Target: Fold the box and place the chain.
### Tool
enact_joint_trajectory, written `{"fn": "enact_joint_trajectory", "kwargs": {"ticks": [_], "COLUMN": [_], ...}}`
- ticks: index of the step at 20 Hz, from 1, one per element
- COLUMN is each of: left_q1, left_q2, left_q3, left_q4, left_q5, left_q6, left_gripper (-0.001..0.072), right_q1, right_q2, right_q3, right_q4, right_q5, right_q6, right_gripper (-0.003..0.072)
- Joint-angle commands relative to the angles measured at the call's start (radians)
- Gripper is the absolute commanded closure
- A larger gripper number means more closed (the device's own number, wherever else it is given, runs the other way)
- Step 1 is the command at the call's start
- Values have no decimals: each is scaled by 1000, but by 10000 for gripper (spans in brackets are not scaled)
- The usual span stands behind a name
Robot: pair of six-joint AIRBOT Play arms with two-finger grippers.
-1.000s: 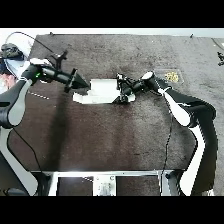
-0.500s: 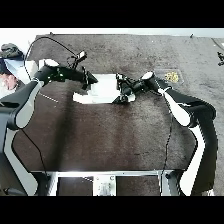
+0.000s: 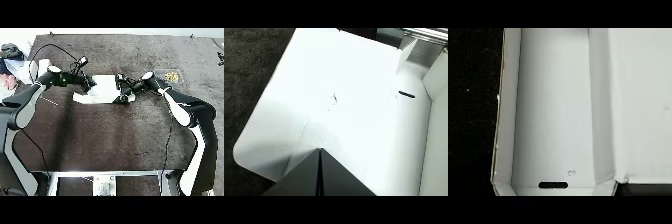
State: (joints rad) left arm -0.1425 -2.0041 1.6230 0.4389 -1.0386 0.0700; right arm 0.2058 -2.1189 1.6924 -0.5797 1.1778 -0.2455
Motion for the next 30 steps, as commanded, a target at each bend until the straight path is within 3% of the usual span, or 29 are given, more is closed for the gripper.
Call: {"fn": "enact_joint_trajectory", "kwargs": {"ticks": [1, 8, 11, 13, 16, 18, 19, 20, 21, 24, 25, 27, 30], "left_q1": [0, 18, 35, 52, 93, 117, 117, 111, 97, 31, 13, -2, -5], "left_q2": [-16, -16, -8, 45, 135, 158, 157, 153, 150, 151, 151, 151, 150], "left_q3": [-14, 33, 101, 112, 112, 113, 111, 101, 82, -13, -48, -96, -114], "left_q4": [5, -8, -35, -23, 36, 108, 154, 217, 271, 424, 448, 450, 441], "left_q5": [11, -21, -154, -166, -216, -313, -365, -396, -396, -275, -201, -91, -62], "left_q6": [10, 16, 15, 9, 8, 8, 11, 8, 2, 3, 3, 35, 62], "left_gripper": [697, 700, 701, 702, 699, 696, 634, 260, 80, 49, -7, -7, -7], "right_q1": [1, 1, 1, 1, 1, 1, 1, 1, 1, 1, 1, 1, 1], "right_q2": [-1, -1, -1, -1, -1, -1, -1, -1, -1, -1, -1, -1, -1], "right_q3": [1, 1, 1, 1, 1, 1, 1, 1, 1, 1, 1, 1, 1], "right_q4": [0, 0, 0, 0, 0, 0, 0, 0, 0, 0, 0, 0, 0], "right_q5": [1, 1, 1, 0, 1, 1, 1, 1, 1, 1, 1, 1, 1], "right_q6": [0, 0, 0, -1, 0, 0, 0, 0, 0, 0, 0, 0, 0], "right_gripper": [275, 276, 275, 276, 276, 276, 276, 276, 276, 276, 276, 276, 275]}}
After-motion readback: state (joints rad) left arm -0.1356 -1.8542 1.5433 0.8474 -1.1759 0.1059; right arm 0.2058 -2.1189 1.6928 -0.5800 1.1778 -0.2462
